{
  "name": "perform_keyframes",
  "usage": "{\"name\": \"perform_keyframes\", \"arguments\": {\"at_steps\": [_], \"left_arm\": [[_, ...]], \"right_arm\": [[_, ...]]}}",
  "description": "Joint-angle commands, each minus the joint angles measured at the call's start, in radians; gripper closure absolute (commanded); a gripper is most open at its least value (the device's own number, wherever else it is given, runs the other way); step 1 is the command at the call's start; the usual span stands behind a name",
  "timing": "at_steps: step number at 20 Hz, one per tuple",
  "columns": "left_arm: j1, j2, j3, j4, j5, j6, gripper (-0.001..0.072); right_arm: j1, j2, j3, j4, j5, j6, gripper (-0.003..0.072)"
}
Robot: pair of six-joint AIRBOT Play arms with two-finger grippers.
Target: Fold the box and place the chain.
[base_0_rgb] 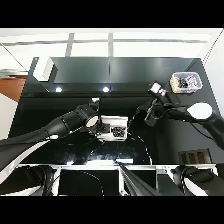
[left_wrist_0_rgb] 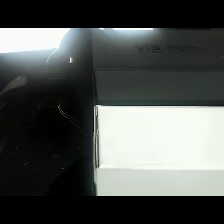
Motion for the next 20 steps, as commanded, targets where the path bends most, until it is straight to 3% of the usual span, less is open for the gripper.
{"name": "perform_keyframes", "arguments": {"at_steps": [1,6,12,15,17,20], "left_arm": [[0.000,0.000,0.000,0.002,0.000,0.001,0.0679],[0.000,0.000,0.000,0.002,0.001,0.001,0.0679],[0.000,0.000,0.000,0.002,0.001,0.001,0.0679],[0.000,0.000,0.000,0.002,0.001,0.001,0.0679],[0.000,0.000,0.000,0.002,0.001,0.001,0.0679],[0.000,0.000,0.000,0.002,0.000,0.001,0.0679]], "right_arm": [[-0.022,0.154,0.042,0.006,0.211,0.174,0.0640],[-0.021,0.190,0.203,0.127,0.407,0.316,0.0640],[-0.022,0.190,0.394,0.322,0.369,0.341,0.0640],[-0.021,0.185,0.426,0.390,0.345,0.361,0.0640],[-0.010,0.167,0.424,0.377,0.356,0.393,0.0640],[0.061,0.109,0.399,0.233,0.374,0.482,0.0639]]}}
